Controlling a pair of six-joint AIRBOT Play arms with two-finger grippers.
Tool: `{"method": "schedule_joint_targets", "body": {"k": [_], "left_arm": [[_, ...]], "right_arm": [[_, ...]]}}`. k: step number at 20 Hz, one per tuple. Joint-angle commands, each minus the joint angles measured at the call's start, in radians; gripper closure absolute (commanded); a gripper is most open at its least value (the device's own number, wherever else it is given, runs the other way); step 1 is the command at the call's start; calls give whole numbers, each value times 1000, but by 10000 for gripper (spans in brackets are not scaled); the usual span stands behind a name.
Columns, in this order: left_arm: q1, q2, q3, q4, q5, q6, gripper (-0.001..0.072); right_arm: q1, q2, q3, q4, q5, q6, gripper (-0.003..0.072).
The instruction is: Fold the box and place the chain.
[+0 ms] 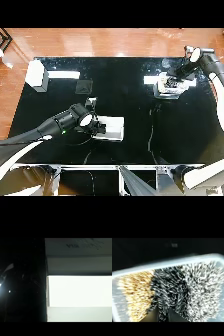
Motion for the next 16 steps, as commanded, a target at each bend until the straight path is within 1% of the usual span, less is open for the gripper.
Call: {"method": "schedule_joint_targets", "body": {"k": [1, 4, 6, 10, 12, 14, 16], "left_arm": [[0, 0, 1, 2, 3, 1, 687], [0, 0, 1, 9, 6, 1, 687], [0, 0, 1, 30, 6, 1, 687], [2, 0, 1, 38, -1, -4, 686], [2, 0, 1, 39, 5, -7, 687], [2, 0, 1, 39, 26, -10, 687], [2, 0, 1, 45, 38, -51, 687]], "right_arm": [[3, 89, 30, 34, 21, -103, 665], [11, 196, 29, 32, 82, -184, 665], [12, 285, 29, 43, 88, -203, 665], [13, 466, 29, 121, 83, -265, 666], [13, 547, 29, 186, 87, -282, 666], [19, 608, 29, 253, 92, -288, 666], [44, 658, 29, 267, 127, -286, 666]]}}
